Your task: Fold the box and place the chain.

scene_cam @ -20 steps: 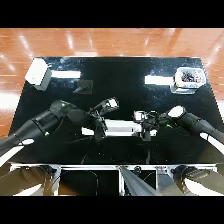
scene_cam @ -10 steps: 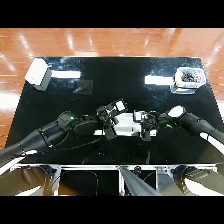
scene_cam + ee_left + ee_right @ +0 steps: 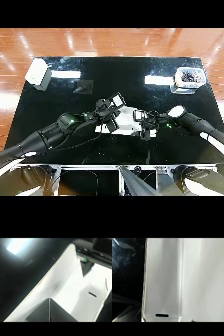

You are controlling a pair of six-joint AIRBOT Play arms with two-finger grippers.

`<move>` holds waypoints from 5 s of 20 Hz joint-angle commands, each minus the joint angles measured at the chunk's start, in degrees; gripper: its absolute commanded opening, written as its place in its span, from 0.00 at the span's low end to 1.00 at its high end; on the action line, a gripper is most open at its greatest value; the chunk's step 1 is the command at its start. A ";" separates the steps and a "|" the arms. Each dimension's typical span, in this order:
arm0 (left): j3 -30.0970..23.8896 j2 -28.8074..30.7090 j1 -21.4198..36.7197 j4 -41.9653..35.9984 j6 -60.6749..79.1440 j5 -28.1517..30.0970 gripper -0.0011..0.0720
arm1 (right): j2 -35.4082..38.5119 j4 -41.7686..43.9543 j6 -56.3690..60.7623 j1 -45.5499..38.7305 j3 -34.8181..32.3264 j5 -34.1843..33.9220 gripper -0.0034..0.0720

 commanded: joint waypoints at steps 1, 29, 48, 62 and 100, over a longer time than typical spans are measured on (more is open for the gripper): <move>-1.66 0.04 0.17 0.74 -0.81 -5.81 0.03 | 0.02 -0.28 -0.07 0.04 -0.02 0.31 0.75; -2.14 1.46 2.40 2.29 -3.76 -3.98 0.03 | 0.02 -0.26 -0.04 0.04 -0.02 0.28 0.75; -8.81 15.32 29.33 -10.64 12.72 34.84 0.04 | 0.02 -0.26 -0.04 0.04 -0.02 0.28 0.75; -8.79 3.06 18.23 -12.35 33.18 23.56 0.85 | 0.02 -0.28 -0.07 0.07 -0.04 0.28 0.75; -8.04 -4.39 6.97 -21.42 33.05 15.39 0.28 | 0.02 -0.26 -0.04 0.07 -0.04 0.22 0.75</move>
